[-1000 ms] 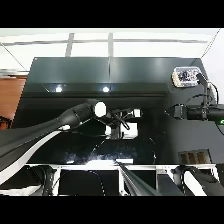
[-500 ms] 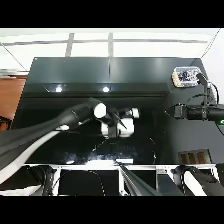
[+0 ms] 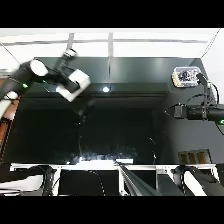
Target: Fold the box and place the chain.
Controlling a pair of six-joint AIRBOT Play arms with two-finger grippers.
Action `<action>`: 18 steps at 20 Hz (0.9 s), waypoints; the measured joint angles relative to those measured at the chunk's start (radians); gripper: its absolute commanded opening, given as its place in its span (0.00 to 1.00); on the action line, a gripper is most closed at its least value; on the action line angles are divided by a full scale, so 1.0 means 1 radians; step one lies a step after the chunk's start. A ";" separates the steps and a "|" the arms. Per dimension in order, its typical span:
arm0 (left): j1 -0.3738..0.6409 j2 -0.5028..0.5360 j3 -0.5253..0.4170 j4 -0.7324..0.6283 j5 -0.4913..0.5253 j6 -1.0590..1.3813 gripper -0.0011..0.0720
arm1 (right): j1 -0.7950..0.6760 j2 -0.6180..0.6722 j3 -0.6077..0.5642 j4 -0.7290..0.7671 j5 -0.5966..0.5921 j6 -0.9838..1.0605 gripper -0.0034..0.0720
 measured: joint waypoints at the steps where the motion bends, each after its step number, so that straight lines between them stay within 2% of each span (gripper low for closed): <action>1: 0.060 -0.028 0.033 0.005 0.001 -0.016 0.50 | 0.000 0.000 0.000 0.000 0.000 0.000 0.06; 4: 0.215 -0.148 0.153 0.013 0.004 -0.056 0.50 | 0.000 0.000 0.000 0.000 -0.003 0.002 0.06; 7: 0.315 -0.286 0.291 0.016 0.004 -0.099 0.50 | 0.000 0.000 0.000 0.001 -0.003 0.014 0.06; 14: 0.385 -0.578 0.664 0.127 -0.024 -0.197 0.52 | 0.000 0.000 0.000 0.001 -0.005 0.053 0.06; 15: 0.387 -0.606 0.702 0.137 -0.034 -0.209 0.71 | 0.000 0.000 0.000 0.001 -0.008 0.054 0.06; 16: 0.388 -0.630 0.732 0.148 -0.039 -0.219 0.99 | 0.000 0.000 0.000 0.001 -0.012 0.057 0.06; 18: 0.389 -0.655 0.770 0.164 -0.058 -0.247 1.00 | 0.000 0.000 0.000 0.001 -0.020 0.060 0.06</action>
